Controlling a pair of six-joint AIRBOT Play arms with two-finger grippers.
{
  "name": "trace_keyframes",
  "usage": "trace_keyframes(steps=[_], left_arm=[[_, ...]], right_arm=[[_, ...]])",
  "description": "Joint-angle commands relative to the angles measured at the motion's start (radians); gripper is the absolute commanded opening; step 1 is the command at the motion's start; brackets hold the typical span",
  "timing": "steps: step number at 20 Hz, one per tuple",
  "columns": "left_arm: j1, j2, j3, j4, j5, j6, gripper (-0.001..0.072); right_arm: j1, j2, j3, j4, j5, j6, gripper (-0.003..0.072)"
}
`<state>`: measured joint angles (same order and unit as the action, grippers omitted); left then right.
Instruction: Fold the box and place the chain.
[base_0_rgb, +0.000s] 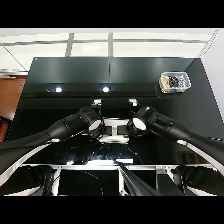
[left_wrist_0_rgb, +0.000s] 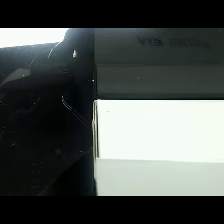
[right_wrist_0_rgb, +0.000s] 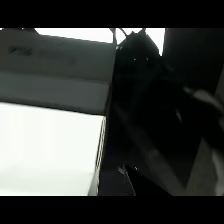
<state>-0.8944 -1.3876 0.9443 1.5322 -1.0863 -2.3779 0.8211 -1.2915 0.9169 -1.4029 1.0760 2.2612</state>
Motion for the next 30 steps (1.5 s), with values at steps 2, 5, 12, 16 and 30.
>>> trace_keyframes(steps=[2, 5, 12, 16, 30], left_arm=[[0.000, 0.000, 0.000, 0.000, 0.000, -0.001, 0.0025], [0.000, 0.000, 0.000, 0.000, 0.000, -0.001, 0.0025], [0.001, 0.000, 0.000, 0.000, 0.000, -0.001, 0.0025], [0.001, 0.000, 0.000, 0.000, 0.002, -0.001, 0.0025], [0.005, 0.000, 0.000, 0.005, 0.003, -0.001, 0.0025]], right_arm=[[-0.087, 0.211, 0.036, -0.002, 0.141, -0.193, 0.0321], [-0.225, 0.375, 0.031, -0.200, 0.217, -0.255, 0.0320], [-0.721, 0.248, -0.069, -0.438, -0.192, -0.298, 0.0462], [-0.820, -0.003, 0.176, -0.069, -0.257, -0.369, 0.0720], [-0.846, -0.476, 0.674, -0.016, -0.042, 0.235, 0.0675]])
